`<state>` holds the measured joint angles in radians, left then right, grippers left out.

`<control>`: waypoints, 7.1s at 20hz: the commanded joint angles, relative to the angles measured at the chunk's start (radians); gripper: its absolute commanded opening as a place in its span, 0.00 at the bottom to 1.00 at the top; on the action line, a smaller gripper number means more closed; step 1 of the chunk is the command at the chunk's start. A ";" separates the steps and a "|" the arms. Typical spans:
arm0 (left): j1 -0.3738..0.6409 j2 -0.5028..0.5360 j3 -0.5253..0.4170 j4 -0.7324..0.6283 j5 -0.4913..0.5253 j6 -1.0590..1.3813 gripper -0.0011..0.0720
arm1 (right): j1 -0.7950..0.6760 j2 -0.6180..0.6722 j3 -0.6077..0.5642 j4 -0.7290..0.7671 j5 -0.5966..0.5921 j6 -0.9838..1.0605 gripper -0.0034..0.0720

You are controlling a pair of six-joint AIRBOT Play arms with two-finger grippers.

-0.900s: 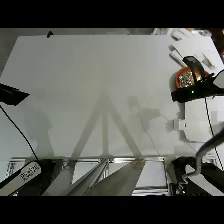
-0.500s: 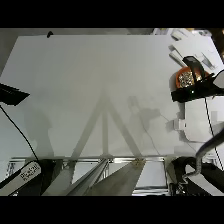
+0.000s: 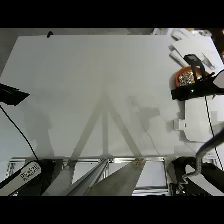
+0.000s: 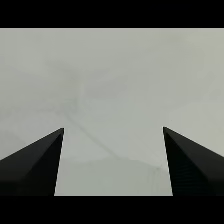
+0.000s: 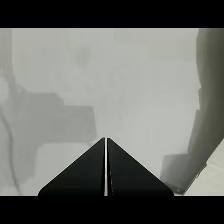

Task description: Fold the box and place the chain.

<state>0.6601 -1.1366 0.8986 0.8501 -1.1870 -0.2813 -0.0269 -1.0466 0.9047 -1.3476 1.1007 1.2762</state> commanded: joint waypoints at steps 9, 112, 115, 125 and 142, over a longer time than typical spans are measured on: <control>0.000 0.001 0.000 0.000 0.000 0.000 0.97 | -0.213 -0.023 0.000 -0.685 -0.079 0.216 0.07; -1.135 -0.019 -0.002 -0.051 0.448 -0.626 0.51 | 0.377 0.366 -0.525 0.156 -0.305 0.182 0.07; -0.988 -0.097 0.013 -0.134 0.296 -0.568 0.80 | 0.377 0.366 -0.525 0.156 -0.303 0.182 0.07; -0.900 -0.639 0.380 -0.309 -0.190 -0.300 0.80 | 0.377 0.366 -0.525 0.156 -0.303 0.182 0.07; -1.000 -0.738 0.386 -0.382 -0.269 -0.058 0.47 | 0.377 0.366 -0.525 0.160 -0.300 0.182 0.07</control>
<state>-0.3286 -1.8740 1.2835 0.4461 -1.4494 -0.3496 0.3489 -0.6815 0.3805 -1.1881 0.8005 1.4578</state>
